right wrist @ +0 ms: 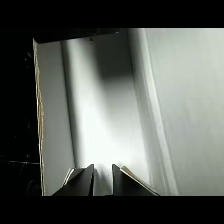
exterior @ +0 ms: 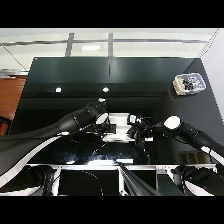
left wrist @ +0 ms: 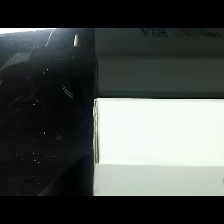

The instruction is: Fold the box and place the chain.

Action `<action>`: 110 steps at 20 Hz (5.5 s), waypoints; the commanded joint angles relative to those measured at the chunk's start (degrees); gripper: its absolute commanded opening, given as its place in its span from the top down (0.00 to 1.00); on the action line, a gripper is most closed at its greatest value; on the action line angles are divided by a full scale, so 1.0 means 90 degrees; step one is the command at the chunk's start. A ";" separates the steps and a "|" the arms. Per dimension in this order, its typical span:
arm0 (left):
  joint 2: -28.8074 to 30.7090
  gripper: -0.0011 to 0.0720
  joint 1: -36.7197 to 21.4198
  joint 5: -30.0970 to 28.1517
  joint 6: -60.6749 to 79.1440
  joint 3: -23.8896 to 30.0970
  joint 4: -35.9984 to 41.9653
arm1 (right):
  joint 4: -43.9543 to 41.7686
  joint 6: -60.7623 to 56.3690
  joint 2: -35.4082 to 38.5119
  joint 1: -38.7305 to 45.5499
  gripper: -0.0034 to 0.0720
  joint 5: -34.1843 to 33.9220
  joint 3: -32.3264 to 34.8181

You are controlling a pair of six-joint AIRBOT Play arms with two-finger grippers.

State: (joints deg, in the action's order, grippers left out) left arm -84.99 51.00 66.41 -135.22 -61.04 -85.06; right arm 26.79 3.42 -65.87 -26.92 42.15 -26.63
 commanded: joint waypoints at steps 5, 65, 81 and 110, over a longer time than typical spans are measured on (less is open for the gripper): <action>0.0002 0.95 -0.0005 -0.0015 -0.0002 -0.0005 0.0005 | -0.0153 -0.0022 -0.0053 -0.0046 0.57 -0.0189 0.0012; 0.0002 0.95 -0.0005 0.0034 -0.0002 -0.0005 0.0029 | 0.2975 -1.0620 -0.0279 -0.0165 0.11 0.1387 -0.1637; 0.0002 0.95 -0.0005 0.0029 -0.0002 -0.0005 0.0029 | 0.4872 -1.2769 -0.0323 -0.1044 0.40 0.1926 -0.2285; 0.0000 0.95 -0.0005 0.0015 -0.0002 -0.0005 0.0027 | 0.6006 -1.4826 -0.1501 -0.2008 0.72 0.2314 -0.2968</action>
State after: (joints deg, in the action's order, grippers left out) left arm -84.99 51.00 66.54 -135.28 -61.04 -84.79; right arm 80.58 -127.98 -79.13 -44.93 63.83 -53.32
